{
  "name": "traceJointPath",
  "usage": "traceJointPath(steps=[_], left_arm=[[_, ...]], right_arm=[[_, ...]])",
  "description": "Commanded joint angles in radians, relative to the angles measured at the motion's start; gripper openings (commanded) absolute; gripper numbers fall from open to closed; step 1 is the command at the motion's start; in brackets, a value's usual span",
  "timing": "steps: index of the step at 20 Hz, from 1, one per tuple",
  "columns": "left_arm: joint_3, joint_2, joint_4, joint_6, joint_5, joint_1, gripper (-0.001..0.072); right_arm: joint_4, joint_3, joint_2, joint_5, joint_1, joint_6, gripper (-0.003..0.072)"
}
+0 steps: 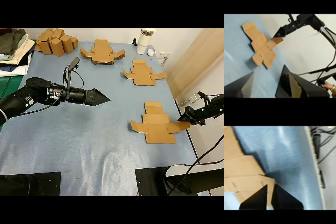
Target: Fold the box.
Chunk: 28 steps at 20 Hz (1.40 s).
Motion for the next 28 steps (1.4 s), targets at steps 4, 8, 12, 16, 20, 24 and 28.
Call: traceJointPath(steps=[4, 8, 12, 16, 20, 24, 28], left_arm=[[0.000, 0.000, 0.024, 0.001, -0.021, 0.002, 0.0658], [0.000, 0.000, 0.047, -0.003, -0.024, 0.045, 0.0658], [0.000, 0.000, 0.175, -0.076, -0.080, 0.150, 0.0658], [0.000, 0.000, 0.306, -0.154, -0.146, 0.236, 0.0658], [0.000, 0.000, 0.336, -0.160, -0.146, 0.256, 0.0657], [0.000, 0.000, 0.330, -0.161, -0.139, 0.255, 0.0657], [0.000, 0.000, 0.332, -0.210, -0.143, 0.254, 0.0657]], right_arm=[[0.161, -0.002, -0.001, -0.168, 0.130, 0.043, 0.0003], [0.288, -0.026, 0.013, -0.072, 0.353, 0.084, 0.0003], [0.282, -0.150, 0.085, 0.166, 0.568, 0.127, 0.0002], [0.264, -0.286, 0.151, 0.315, 0.684, 0.136, 0.0016], [0.149, -0.320, 0.148, 0.313, 0.720, 0.194, 0.0480], [0.147, -0.320, 0.148, 0.289, 0.730, 0.200, 0.0418], [0.180, -0.321, 0.148, 0.271, 0.771, 0.187, 0.0331]])
